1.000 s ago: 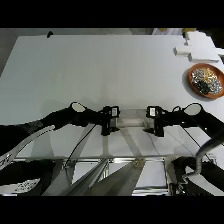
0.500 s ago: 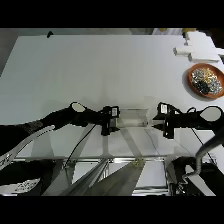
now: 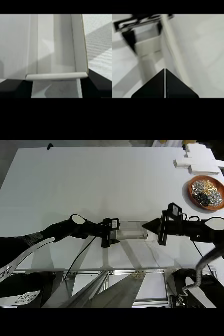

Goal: Fold the box and place the chain.

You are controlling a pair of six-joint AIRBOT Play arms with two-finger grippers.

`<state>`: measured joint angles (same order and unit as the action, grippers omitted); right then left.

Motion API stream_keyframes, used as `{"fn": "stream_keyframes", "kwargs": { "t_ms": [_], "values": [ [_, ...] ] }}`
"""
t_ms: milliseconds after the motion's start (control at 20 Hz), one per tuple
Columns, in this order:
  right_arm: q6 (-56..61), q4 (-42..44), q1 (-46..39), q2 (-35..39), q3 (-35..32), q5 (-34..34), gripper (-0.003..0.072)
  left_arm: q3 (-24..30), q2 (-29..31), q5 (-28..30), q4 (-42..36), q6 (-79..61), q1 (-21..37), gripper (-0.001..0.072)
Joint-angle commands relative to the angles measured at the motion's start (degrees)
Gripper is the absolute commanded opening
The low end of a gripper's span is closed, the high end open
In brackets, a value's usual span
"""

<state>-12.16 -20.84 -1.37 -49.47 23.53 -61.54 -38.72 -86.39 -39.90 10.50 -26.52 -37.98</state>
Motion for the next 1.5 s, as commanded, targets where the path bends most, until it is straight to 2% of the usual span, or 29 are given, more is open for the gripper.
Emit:
{"fn": "stream_keyframes", "kwargs": {
  "t_ms": [0, 250, 500, 650, 900, 1000, 1150, 1250, 1300, 1450],
  "values": [
    [-3.4, 10.4, 0.0, -5.6, 0.0, 8.8, 0.0007, 0.0, 0.1, 0.0, 0.0, 0.0, 0.0, 0.0033],
    [-1.4, 9.2, 0.0, -15.0, 0.0, 11.7, 0.001, 0.0, 0.0, 0.0, 0.0, 0.0, 0.0, 0.0033],
    [3.7, 1.2, 0.0, -17.0, 0.0, 13.9, 0.001, 0.0, 0.0, 0.0, 0.0, 0.0, 0.0, 0.0033],
    [4.8, 1.7, 0.0, -15.9, 0.9, 9.0, 0.001, 0.0, 0.0, 0.0, 0.0, 0.0, 0.0, 0.0033],
    [3.8, 0.0, -0.1, -8.3, 5.8, -5.9, 0.001, 0.0, 0.1, 0.0, 0.0, 0.0, 0.0, 0.0033],
    [1.1, -7.1, -0.1, -3.7, 6.3, -7.1, 0.001, 0.0, 0.1, 0.0, 0.0, 0.0, 0.0, 0.0033],
    [1.2, -28.4, -0.1, -1.4, 6.3, -6.9, 0.001, 0.0, 0.1, 0.0, 0.0, 0.0, 0.0, 0.0033],
    [2.0, -38.7, -0.1, -1.7, 6.2, -6.8, 0.001, 0.0, 0.1, 0.0, 0.0, 0.0, 0.0, 0.0033],
    [1.9, -40.6, -0.1, -1.8, 6.2, -6.3, 0.001, 0.0, 0.1, 0.0, 0.0, 0.0, 0.0, 0.0033],
    [-1.7, -38.9, -0.1, -3.4, 6.2, -4.9, 0.0017, 0.0, 0.1, 0.0, 0.0, 0.0, 0.0, 0.0033]
  ]
}}
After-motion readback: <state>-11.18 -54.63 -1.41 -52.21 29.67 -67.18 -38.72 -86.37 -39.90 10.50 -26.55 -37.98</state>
